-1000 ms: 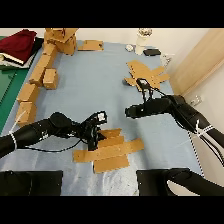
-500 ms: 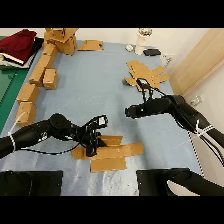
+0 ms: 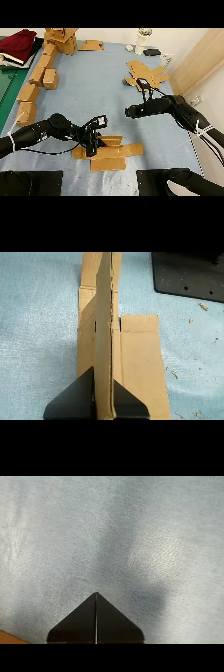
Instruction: Fold the box.
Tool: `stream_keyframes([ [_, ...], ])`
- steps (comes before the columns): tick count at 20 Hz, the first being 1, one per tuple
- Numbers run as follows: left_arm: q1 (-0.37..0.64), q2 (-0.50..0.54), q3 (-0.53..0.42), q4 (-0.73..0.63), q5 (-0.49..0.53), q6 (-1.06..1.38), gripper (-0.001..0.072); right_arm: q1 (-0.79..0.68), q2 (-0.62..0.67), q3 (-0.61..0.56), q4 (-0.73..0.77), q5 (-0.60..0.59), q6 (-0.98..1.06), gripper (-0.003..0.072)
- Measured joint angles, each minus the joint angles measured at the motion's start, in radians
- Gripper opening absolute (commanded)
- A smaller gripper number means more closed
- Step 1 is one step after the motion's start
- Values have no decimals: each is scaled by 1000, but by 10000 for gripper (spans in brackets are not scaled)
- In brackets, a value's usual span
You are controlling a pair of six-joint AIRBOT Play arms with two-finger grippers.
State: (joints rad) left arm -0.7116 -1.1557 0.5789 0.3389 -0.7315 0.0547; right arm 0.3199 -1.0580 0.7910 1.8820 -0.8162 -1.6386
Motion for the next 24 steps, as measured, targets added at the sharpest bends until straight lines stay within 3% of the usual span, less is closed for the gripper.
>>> stream_keyframes([
  [5,0,0,0,-2,-1,0,13,0,10,0,-6,-35,0,2],
  [11,0,0,0,-2,-2,0,13,118,158,-15,-95,-211,100,2],
  [18,0,0,0,-2,-2,0,13,438,389,-200,-182,-328,286,2],
  [24,0,0,0,-3,-2,0,13,879,506,-341,-297,-285,292,19],
])
